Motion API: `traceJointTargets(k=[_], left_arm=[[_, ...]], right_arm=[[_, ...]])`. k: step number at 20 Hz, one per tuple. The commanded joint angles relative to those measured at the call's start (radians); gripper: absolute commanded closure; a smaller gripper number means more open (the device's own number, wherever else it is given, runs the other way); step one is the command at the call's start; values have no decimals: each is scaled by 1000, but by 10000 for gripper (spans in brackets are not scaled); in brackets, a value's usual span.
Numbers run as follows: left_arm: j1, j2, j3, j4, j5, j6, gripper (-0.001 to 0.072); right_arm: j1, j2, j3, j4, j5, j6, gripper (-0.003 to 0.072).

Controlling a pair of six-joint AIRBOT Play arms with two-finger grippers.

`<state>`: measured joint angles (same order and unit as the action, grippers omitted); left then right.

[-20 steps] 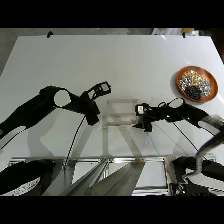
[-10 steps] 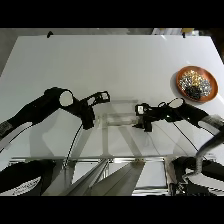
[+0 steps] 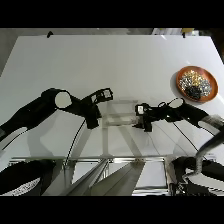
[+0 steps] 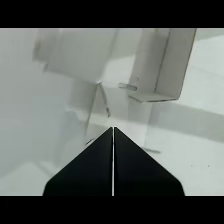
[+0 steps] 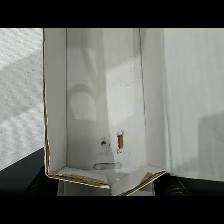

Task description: Fold the box and place the chain.

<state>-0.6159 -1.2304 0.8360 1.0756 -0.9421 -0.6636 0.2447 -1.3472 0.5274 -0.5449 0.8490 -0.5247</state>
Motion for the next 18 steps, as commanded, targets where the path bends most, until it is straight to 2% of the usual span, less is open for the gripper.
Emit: traceJointTargets(k=[1, 6, 9, 11, 12, 15, 18], left_arm=[[-30, -72, 0, -22, -5, 17, 704], [46, -74, 0, 66, -160, 10, 707], [90, -76, -1, 50, -119, 130, 688], [93, -79, -1, 8, -72, 302, 531], [91, -84, -1, -22, -48, 383, 486], [77, -107, -3, -95, 0, 554, 480], [58, -130, -3, -100, 23, 575, 480]], right_arm=[[-1, 1, 0, 0, 0, 0, 288], [-1, 1, 0, 0, 0, 0, 287], [-1, 1, 0, 0, 0, 0, 288], [-1, 1, 0, 0, 0, 0, 288], [-1, 1, 0, 0, 0, 0, 288], [-1, 1, 0, 0, 0, 0, 287], [-1, 1, 0, 0, 0, 0, 288]])
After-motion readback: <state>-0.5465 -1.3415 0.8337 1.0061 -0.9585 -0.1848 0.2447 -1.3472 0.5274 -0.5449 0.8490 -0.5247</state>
